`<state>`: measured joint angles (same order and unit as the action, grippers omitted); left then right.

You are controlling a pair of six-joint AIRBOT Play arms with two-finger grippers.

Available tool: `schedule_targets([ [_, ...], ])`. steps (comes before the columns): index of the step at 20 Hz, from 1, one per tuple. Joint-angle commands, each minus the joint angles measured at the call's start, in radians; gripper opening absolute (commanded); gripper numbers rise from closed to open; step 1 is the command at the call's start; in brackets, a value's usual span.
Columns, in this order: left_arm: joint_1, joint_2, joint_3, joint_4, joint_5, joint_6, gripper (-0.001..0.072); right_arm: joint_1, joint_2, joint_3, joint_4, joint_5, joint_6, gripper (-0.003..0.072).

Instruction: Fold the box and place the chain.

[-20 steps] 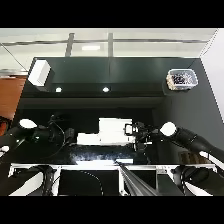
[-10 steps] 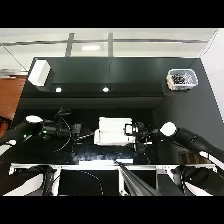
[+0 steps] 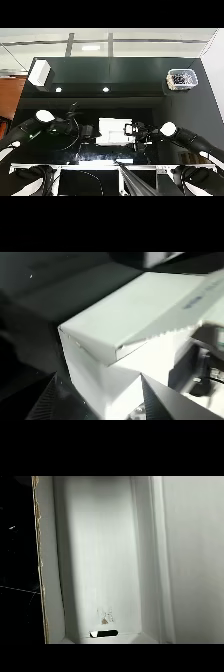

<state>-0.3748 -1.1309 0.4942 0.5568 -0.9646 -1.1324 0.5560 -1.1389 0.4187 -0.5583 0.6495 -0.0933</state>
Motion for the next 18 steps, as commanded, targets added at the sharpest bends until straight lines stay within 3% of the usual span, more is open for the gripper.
schedule_targets([
  [1,-0.147,0.004,0.066,0.170,0.129,-0.209,0.0576,0.001,0.000,0.000,0.000,0.000,0.000,0.0482],
  [5,-0.209,0.003,0.133,0.368,0.117,-0.419,0.0574,0.001,0.000,0.000,0.000,0.000,0.000,0.0482],
  [6,-0.228,0.003,0.145,0.409,0.118,-0.475,0.0546,0.001,0.000,0.000,0.000,0.000,0.000,0.0482],
  [8,-0.278,-0.003,0.165,0.507,0.117,-0.610,0.0408,0.001,0.000,0.000,0.000,0.000,0.000,0.0482],
  [11,-0.348,-0.020,0.202,0.643,0.117,-0.778,0.0409,0.001,0.000,0.000,0.000,0.000,0.000,0.0482],
  [14,-0.368,-0.036,0.230,0.659,0.115,-0.787,0.0416,0.001,0.000,0.000,0.000,0.000,0.000,0.0482],
  [18,-0.407,-0.092,0.290,0.741,0.024,-0.888,0.0429,0.001,0.000,0.000,0.000,0.000,0.000,0.0482],
])
